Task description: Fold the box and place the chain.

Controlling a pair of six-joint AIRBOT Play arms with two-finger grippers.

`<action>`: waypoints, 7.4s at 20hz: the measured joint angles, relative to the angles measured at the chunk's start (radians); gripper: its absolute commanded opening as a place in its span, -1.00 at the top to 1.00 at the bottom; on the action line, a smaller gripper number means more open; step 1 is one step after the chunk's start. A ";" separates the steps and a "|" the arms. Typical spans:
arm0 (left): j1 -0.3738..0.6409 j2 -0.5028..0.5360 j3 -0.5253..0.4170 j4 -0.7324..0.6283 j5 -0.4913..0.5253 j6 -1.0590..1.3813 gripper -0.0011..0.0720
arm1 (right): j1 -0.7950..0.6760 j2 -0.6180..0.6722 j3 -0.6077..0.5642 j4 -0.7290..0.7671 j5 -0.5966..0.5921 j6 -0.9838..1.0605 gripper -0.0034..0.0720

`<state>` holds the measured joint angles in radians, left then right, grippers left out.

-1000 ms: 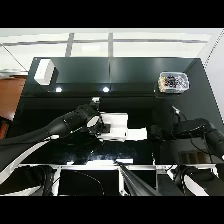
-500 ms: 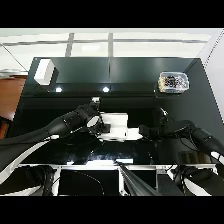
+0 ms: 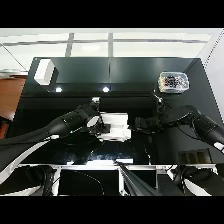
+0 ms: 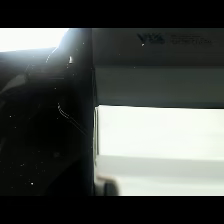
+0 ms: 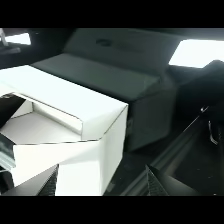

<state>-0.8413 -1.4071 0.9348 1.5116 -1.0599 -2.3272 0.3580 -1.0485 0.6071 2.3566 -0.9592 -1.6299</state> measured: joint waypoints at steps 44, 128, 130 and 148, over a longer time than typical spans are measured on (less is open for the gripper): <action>0.000 0.000 0.000 -0.005 -0.002 0.000 0.90 | 0.454 -0.293 0.323 -0.633 -0.023 0.704 0.13; 0.000 0.000 0.000 -0.007 -0.016 0.000 0.90 | 0.379 -0.129 0.406 -0.767 -0.195 0.693 0.00; 0.000 0.000 0.000 -0.007 -0.015 -0.001 0.90 | 0.312 -0.055 0.406 -0.811 -0.214 0.643 0.00; -0.001 0.000 0.000 -0.009 -0.016 -0.001 0.90 | -0.362 -0.585 0.830 -0.919 0.078 0.312 -0.77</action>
<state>-0.8425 -1.4075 0.9352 1.5024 -1.0760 -2.3280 -0.0040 -1.6333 1.4376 1.4376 -0.8814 -1.3182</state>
